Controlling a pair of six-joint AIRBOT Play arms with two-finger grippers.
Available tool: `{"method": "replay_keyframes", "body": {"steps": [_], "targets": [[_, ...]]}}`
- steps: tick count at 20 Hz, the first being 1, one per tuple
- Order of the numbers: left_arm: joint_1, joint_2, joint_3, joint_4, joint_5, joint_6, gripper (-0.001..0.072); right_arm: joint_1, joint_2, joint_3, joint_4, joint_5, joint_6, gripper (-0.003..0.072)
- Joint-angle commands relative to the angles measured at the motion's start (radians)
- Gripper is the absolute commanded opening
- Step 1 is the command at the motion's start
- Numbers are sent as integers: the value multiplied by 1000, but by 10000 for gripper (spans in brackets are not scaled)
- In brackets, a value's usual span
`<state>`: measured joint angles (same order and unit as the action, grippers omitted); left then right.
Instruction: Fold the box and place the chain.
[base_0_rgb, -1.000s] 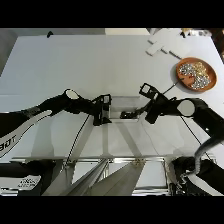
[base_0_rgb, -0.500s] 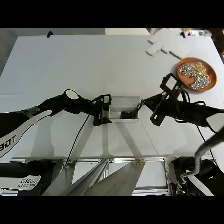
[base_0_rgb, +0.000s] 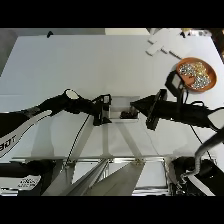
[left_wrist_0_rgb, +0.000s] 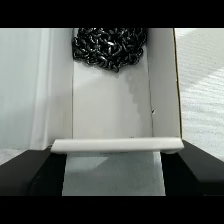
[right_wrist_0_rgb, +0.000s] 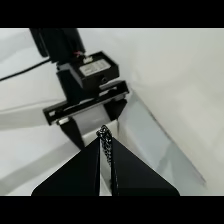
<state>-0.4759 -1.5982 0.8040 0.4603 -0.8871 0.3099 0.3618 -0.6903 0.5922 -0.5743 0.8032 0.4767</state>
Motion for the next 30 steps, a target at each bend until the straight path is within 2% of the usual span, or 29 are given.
{"method": "replay_keyframes", "body": {"steps": [1,4,6,8,9,13,16,18,21,23,24,27,30], "targets": [[1,0,0,0,0,0,390,52,-127,1,20,2,-60,19],[1,0,0,0,0,0,390,105,-264,1,-26,-68,-58,20],[1,0,0,0,0,0,390,106,-333,1,-64,-71,-42,27],[1,0,0,0,0,0,390,106,-370,1,-119,-78,12,160],[1,0,0,0,0,0,390,106,-376,1,-140,-84,30,197],[1,0,0,0,0,0,390,91,-326,31,-144,-64,32,201],[1,0,0,0,0,0,390,-20,-233,87,-145,-3,95,157],[1,0,0,0,0,0,390,-121,-195,91,-164,10,178,158],[1,0,0,0,0,0,390,-227,-210,90,-377,-28,396,162],[1,0,0,0,0,0,390,-231,-259,103,-572,-59,578,283],[1,0,0,0,0,0,390,-231,-304,131,-637,-43,642,304],[1,0,0,0,0,0,390,-198,-480,298,-744,76,705,304],[1,0,0,0,0,0,390,-132,-616,423,-880,131,797,303]]}}
